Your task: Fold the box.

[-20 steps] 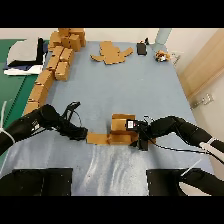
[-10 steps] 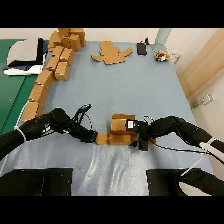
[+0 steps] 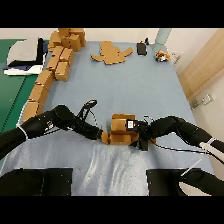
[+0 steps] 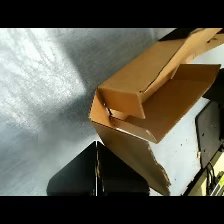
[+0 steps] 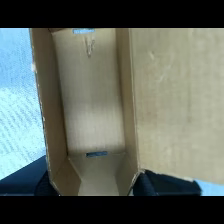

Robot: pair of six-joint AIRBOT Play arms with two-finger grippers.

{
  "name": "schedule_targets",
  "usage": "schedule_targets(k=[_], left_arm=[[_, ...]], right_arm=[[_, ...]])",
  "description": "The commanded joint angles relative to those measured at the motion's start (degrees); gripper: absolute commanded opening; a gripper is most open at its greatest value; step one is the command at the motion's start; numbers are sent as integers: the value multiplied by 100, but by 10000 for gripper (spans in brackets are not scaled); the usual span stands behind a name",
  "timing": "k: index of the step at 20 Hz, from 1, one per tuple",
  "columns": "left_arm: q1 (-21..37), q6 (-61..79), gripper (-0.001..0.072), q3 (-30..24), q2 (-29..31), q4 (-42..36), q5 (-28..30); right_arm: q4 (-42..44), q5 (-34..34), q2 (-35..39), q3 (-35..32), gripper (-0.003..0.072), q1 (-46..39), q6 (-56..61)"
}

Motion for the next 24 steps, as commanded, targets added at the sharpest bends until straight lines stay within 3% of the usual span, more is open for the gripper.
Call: schedule_targets(k=[1, 3, 24], left_arm=[[-11, -2, 524, 87, -4, -13, -72], [-11, -37, 466, 87, -4, -13, -98], [-13, 164, 497, 101, -4, -831, 0]], right_arm=[[0, 0, 4, -2, 477, 0, 2], [0, 0, 4, -2, 476, 0, 2], [0, 0, 4, -2, 476, 0, 2]])
